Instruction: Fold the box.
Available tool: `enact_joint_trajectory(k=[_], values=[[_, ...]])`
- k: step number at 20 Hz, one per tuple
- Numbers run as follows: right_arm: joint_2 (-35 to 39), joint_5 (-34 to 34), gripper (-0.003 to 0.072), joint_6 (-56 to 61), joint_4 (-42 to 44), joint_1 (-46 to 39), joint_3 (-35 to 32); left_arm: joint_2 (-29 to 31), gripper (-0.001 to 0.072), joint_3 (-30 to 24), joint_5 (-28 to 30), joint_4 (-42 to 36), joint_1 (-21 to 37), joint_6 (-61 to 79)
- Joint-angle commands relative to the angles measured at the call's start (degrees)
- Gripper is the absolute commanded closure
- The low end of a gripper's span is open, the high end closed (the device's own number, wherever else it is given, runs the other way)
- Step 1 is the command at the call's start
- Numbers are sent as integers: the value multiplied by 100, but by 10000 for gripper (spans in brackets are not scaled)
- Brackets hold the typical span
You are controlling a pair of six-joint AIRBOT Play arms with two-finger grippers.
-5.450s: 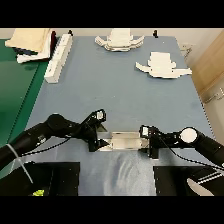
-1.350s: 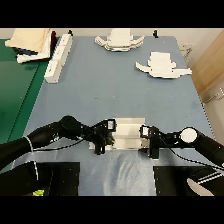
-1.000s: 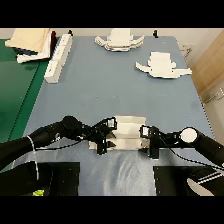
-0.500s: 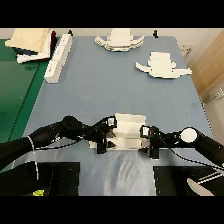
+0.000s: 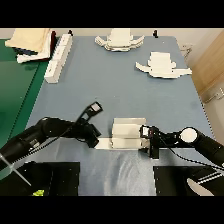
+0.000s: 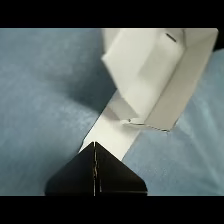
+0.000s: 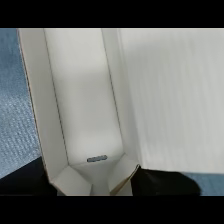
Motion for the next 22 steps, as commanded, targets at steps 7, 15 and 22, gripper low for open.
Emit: enact_joint_trajectory(k=[7, 15, 22], values=[[4, 2, 172, 4, 4, 4, -2, 229, 692, -243, -2105, -157, 2907, -3224], [4, 2, 173, 7, 4, 4, -2, -511, 693, -907, -881, -1523, 1840, -2588], [4, 2, 172, 4, 4, 4, -2, -507, 693, -866, 275, -2398, 417, -2621]])
